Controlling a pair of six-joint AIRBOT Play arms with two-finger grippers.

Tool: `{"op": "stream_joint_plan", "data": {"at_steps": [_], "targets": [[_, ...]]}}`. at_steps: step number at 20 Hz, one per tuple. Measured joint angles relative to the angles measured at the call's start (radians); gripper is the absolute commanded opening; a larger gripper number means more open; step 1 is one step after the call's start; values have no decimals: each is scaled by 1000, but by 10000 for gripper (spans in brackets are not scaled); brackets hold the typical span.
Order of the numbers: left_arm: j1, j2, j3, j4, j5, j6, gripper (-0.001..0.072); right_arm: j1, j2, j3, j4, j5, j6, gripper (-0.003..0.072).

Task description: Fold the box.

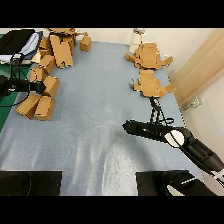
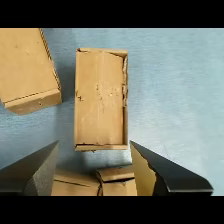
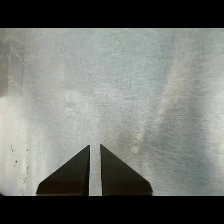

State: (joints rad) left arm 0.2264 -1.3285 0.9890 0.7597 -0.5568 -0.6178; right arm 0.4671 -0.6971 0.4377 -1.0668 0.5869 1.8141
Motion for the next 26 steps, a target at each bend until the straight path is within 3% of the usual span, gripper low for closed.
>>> {"op": "stream_joint_plan", "data": {"at_steps": [2,3,4,5,6,11,15,21,26], "targets": [[2,33,0,-6,-43,-3,715,0,0,0,0,3,-3,61],[-5,47,0,-18,-76,-4,457,0,0,0,0,4,-9,7],[-18,57,0,-36,-112,-4,204,0,0,1,0,2,-14,6],[-35,63,0,-50,-153,-4,66,0,0,1,0,-2,-20,6],[-62,69,0,-62,-189,-4,11,0,0,1,0,-15,-26,6],[-298,78,0,-100,-298,-48,10,0,-57,68,0,-44,-101,6],[-473,55,13,-107,-304,-137,9,0,-213,212,0,-14,-198,6],[-586,-66,100,-196,-360,-229,10,13,-483,455,16,52,-278,6],[-614,-116,127,-239,-385,-244,10,19,-556,523,53,74,-286,6]]}}
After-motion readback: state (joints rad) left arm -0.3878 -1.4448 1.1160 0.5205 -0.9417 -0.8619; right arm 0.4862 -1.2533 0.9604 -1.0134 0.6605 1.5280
